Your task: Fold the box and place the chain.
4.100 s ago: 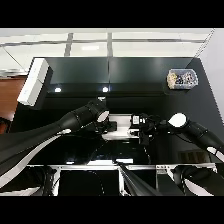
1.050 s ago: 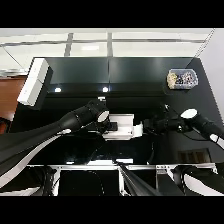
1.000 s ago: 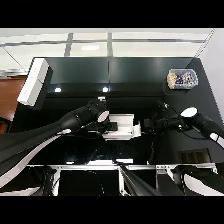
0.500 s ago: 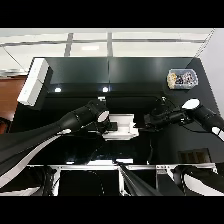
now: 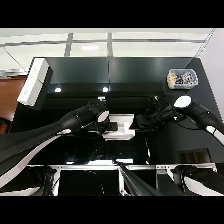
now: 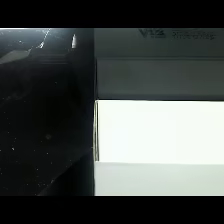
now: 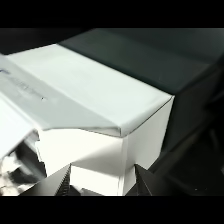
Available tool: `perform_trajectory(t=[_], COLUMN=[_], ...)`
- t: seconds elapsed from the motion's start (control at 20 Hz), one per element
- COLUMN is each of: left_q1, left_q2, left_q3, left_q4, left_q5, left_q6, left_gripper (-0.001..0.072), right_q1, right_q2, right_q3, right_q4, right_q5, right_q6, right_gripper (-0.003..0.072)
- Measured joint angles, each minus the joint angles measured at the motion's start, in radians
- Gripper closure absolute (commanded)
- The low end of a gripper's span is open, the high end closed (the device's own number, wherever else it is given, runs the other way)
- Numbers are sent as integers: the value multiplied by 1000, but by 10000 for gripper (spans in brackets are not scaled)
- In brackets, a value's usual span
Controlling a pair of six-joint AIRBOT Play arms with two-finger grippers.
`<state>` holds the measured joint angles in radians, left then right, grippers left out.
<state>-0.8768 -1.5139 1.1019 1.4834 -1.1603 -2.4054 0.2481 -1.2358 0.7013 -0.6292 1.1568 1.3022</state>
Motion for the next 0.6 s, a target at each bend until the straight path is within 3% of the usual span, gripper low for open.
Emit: perform_trajectory(t=[0.6], left_q1=[0], left_q2=[0], left_q3=[0], left_q4=[0], left_q5=[0], left_q6=[0], left_gripper=[685], right_q1=[294], right_q2=[0], right_q3=[118], right_q4=[-444], right_q5=[-169], right_q6=[444], right_gripper=[242])
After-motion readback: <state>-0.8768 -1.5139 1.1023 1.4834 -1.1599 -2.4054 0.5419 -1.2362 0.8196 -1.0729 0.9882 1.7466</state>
